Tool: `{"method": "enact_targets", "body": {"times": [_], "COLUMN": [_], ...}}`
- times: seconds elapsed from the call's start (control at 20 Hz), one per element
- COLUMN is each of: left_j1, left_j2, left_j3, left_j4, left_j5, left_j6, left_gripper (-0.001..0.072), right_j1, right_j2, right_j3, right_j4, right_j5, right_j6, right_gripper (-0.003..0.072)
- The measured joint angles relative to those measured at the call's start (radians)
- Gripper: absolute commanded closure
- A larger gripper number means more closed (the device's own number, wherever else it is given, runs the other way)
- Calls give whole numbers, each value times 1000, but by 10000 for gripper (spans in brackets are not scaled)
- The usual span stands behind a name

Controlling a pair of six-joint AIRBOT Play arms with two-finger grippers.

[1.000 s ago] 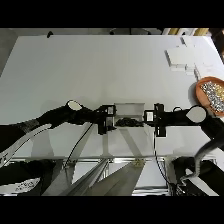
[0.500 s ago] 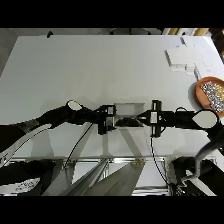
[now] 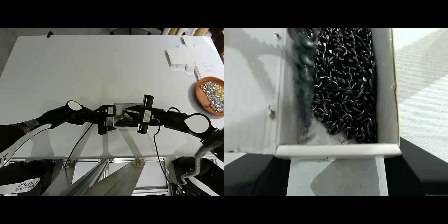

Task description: Fold the box and place the chain.

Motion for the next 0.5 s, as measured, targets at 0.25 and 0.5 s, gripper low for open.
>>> {"method": "enact_targets", "body": {"times": [0.25,0.5], "left_j1": [0,0], "left_j2": [0,0], "left_j3": [0,0], "left_j4": [0,0], "left_j5": [0,0], "left_j6": [0,0], "left_gripper": [499,499], "right_j1": [4,-114], "right_j2": [-77,-135], "right_j3": [7,142], "right_j4": [-104,-361], "right_j5": [52,284], "right_j6": [99,443], "right_gripper": [545,377]}}
